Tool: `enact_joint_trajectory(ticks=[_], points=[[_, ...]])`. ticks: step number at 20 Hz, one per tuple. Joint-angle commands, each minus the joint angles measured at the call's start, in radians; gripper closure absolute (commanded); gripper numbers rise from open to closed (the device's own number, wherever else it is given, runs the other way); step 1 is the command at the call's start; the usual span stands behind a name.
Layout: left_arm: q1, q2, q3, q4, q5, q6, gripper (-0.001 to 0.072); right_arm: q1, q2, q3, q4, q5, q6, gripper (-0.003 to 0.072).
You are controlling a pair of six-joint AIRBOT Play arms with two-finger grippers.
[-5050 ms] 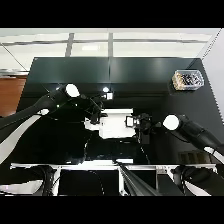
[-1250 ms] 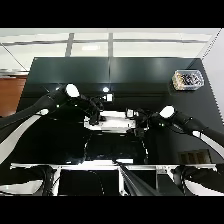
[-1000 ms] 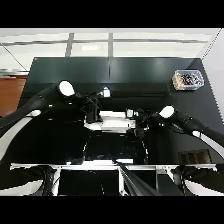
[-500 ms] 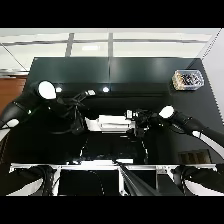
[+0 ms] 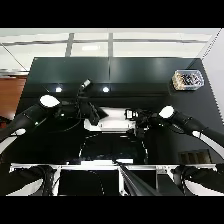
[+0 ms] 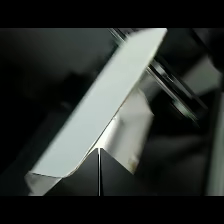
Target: Fold the box and place the chain.
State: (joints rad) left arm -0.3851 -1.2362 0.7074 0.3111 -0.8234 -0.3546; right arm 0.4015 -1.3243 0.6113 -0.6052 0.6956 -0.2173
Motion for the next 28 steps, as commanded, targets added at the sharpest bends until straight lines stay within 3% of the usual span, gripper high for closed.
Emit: enact_joint_trajectory(ticks=[1, 6, 9, 13, 15, 18, 20, 23, 24, 25, 26, 28], points=[[0.001, -0.069, 0.024, -0.045, 0.186, 0.085, 0.0682, 0.0, -0.001, 0.0, 0.001, -0.002, 0.0, 0.0558], [0.001, -0.227, 0.173, 0.379, 0.006, -0.246, 0.0683, 0.0, -0.001, 0.0, 0.001, -0.002, 0.0, 0.0558], [-0.004, -0.296, 0.233, 0.404, -0.158, -0.218, 0.0682, 0.0, -0.001, 0.0, 0.002, -0.002, 0.0, 0.0558], [0.0, -0.315, 0.291, 0.411, -0.192, -0.212, 0.0683, 0.0, -0.001, 0.0, 0.002, -0.003, 0.0, 0.0558], [0.022, -0.274, 0.325, 0.431, -0.2, -0.253, 0.0684, 0.0, -0.001, 0.0, 0.002, -0.003, 0.0, 0.0558], [0.079, -0.119, 0.314, 0.473, -0.217, -0.289, 0.0684, 0.0, -0.001, 0.0, 0.002, -0.003, 0.0, 0.0558], [0.12, 0.01, 0.221, 0.449, -0.187, -0.251, 0.0683, 0.0, -0.001, 0.0, 0.002, -0.003, 0.0, 0.0558], [0.17, 0.158, -0.018, 0.291, -0.127, -0.013, 0.0679, 0.0, -0.001, 0.0, 0.002, -0.003, 0.0, 0.0558], [0.169, 0.175, -0.077, 0.292, -0.121, 0.077, 0.0547, 0.0, -0.001, 0.0, 0.002, -0.003, 0.0, 0.0558], [0.163, 0.175, -0.116, 0.294, -0.108, 0.189, 0.0111, 0.0, -0.001, 0.0, 0.002, -0.003, 0.0, 0.0558], [0.161, 0.171, -0.146, 0.307, -0.085, 0.293, -0.0003, 0.0, -0.001, 0.0, 0.002, -0.003, 0.0, 0.0558], [0.15, 0.166, -0.161, 0.354, -0.042, 0.437, -0.0001, 0.0, -0.001, 0.0, 0.002, -0.003, 0.0, 0.0558]])
